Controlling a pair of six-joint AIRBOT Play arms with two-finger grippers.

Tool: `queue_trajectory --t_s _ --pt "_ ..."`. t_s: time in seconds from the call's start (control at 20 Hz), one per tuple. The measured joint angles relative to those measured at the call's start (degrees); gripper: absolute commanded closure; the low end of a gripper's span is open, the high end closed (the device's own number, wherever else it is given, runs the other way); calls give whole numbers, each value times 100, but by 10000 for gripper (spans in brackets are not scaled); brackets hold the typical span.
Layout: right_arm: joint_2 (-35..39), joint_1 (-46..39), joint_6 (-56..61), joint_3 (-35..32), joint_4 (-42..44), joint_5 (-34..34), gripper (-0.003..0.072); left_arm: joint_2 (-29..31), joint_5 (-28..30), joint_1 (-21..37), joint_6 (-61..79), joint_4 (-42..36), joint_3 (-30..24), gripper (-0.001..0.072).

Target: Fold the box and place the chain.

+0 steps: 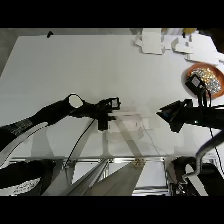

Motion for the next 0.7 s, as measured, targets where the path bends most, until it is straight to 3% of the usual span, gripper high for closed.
queue_trajectory --t_s 0.7 --pt "0 13 4 -2 -44 -28 464 -232 -151 7 116 103 232 707"
